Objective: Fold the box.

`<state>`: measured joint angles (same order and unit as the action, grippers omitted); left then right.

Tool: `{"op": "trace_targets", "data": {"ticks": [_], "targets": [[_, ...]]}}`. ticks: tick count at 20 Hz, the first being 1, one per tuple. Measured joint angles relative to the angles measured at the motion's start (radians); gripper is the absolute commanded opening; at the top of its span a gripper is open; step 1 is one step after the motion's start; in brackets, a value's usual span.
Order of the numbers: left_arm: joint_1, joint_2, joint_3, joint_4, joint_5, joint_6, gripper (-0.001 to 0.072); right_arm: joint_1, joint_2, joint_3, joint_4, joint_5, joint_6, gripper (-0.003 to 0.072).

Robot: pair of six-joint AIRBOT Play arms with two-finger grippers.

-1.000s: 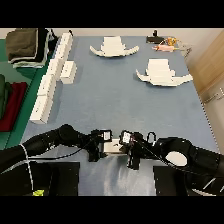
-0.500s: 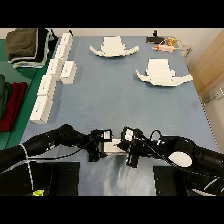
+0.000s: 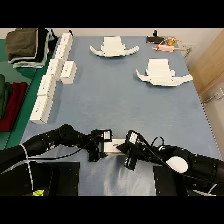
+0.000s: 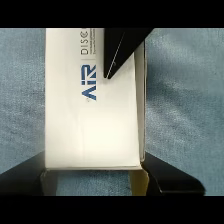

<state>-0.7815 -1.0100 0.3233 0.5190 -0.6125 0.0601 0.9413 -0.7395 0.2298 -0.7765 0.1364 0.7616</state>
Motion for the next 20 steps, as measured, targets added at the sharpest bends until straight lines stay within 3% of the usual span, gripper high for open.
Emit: {"op": "trace_targets", "data": {"ticks": [5,20], "targets": [[0.0,0.0,0.0,0.001,0.0,0.002,0.0523,0.031,-0.036,-0.02,0.038,-0.058,-0.008,0.0002],[0.0,0.0,0.0,0.0,0.0,-0.001,0.0523,0.039,-0.022,-0.015,0.048,-0.04,-0.011,0.0003]]}}
